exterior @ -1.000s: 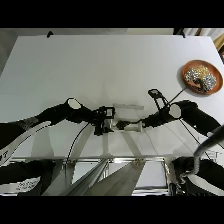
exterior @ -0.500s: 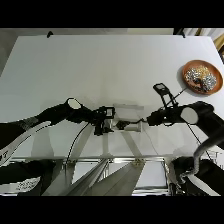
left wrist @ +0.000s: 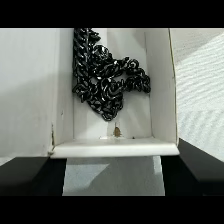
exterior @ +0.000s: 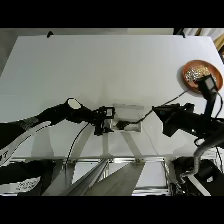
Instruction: Fold the box and place the chain.
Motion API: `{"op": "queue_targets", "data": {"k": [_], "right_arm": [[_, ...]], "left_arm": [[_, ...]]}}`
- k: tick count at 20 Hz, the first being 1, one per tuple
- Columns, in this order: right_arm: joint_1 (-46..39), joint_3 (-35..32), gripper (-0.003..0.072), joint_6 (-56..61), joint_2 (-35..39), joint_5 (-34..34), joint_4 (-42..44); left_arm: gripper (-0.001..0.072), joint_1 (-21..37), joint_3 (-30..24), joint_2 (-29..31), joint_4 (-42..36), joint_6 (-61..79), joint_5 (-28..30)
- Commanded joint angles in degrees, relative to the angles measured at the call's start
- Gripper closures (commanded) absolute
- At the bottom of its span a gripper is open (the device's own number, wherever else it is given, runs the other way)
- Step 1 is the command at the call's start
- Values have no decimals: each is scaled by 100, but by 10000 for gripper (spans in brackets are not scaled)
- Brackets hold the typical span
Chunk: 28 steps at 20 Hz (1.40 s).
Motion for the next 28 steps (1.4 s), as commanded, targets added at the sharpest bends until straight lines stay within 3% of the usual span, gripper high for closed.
{"op": "queue_targets", "data": {"k": [1, 11, 17, 21, 28], "right_arm": [[-2, 7, 674, -1058, 326, -225, 1338], [57, 7, 673, -1976, -22, -326, 2437], [1239, 4, 673, -1740, -1716, -896, 1244], [1300, 2, 673, -1239, -2350, -1130, 817], [1727, -57, 667, -1134, -3679, -1255, 787]], "left_arm": [[679, -2, 0, 0, 2, 2, -24], [679, 0, 0, 0, 2, 2, -20], [679, 0, 0, 0, 2, 2, -22], [679, 0, 0, 0, 2, 2, -20], [679, 0, 0, 0, 2, 2, -20]]}}
